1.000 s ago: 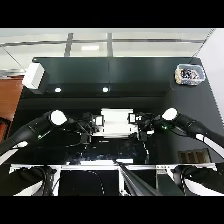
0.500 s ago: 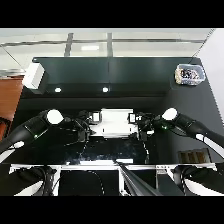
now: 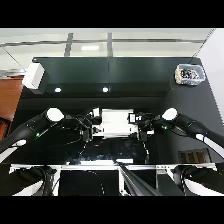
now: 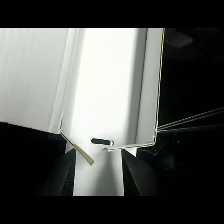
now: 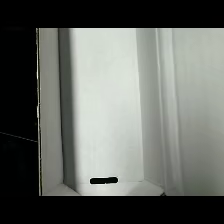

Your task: Fold the box and place the chain.

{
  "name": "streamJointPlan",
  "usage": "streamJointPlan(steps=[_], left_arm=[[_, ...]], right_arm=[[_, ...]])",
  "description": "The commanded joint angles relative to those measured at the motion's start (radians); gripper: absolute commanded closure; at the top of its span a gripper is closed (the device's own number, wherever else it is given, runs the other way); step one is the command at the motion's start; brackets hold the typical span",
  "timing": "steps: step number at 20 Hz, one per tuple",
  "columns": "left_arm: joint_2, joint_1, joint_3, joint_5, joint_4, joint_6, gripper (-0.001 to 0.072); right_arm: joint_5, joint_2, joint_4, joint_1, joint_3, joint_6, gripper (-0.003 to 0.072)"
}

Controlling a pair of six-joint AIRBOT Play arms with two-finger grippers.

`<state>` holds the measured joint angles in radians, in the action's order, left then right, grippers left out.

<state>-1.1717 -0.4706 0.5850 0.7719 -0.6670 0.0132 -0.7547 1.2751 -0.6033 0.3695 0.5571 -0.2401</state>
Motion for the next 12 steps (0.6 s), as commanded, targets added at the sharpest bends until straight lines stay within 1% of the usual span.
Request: streamJointPlan(steps=[1,3,5,7,12], left_arm=[[-0.001,0.000,0.000,0.025,0.014,-0.007,0.0380],[-0.001,0.000,0.000,0.013,0.027,-0.008,0.0382],[-0.001,0.000,0.000,0.011,0.030,-0.011,0.0491],[-0.002,-0.005,0.000,0.013,0.037,-0.011,0.0491],[-0.034,-0.051,0.000,-0.051,0.063,-0.018,0.0490]], right_arm=[[0.000,0.000,0.000,0.001,0.000,0.000,0.0442],[0.000,0.000,0.000,0.001,0.000,0.000,0.0442],[0.000,0.000,0.000,0.001,0.000,0.000,0.0442],[0.000,0.000,0.000,0.001,0.000,0.000,0.0442],[0.000,0.000,0.000,0.001,0.000,0.000,0.0442]])
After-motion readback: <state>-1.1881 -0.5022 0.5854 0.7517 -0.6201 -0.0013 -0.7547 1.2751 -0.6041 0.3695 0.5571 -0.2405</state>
